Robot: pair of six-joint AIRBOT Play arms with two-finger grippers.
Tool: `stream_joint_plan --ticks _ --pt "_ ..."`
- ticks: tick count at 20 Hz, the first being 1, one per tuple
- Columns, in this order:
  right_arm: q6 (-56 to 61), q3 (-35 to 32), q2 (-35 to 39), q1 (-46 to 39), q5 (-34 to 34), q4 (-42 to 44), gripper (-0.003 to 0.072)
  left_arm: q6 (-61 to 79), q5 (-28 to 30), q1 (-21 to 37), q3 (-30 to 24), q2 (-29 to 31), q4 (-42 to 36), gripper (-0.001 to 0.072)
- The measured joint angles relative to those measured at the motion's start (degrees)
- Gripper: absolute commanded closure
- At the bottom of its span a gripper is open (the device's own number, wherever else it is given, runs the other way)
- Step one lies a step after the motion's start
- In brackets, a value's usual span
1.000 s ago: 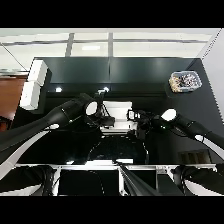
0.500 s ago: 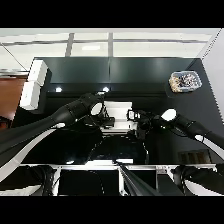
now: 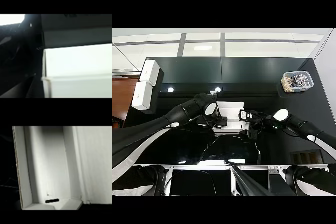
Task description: Fold the box and place the chain.
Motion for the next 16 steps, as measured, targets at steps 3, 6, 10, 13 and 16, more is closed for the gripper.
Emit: stream_joint_plan --ticks 3,6,10,13,16 --pt "0.0 0.0 0.0 0.0 0.0 0.0 0.0559 -0.7 0.5 -0.1 0.2 -0.1 0.1 0.0578" --pt "0.0 0.0 0.0 0.0 0.0 0.0 0.0559 -1.3 0.7 -0.1 0.2 -0.1 0.5 0.0685" --pt "0.0 0.0 0.0 0.0 0.0 0.0 0.0559 -1.3 0.9 -0.2 0.3 -0.1 -0.3 0.0348" --pt "0.0 0.0 0.0 0.0 0.0 0.0 0.0559 -1.3 0.8 -0.2 0.4 -0.1 -0.4 0.0352" --pt "0.0 0.0 0.0 0.0 0.0 0.0 0.0559 -1.3 0.4 -0.2 0.4 -0.5 -0.2 0.0355"
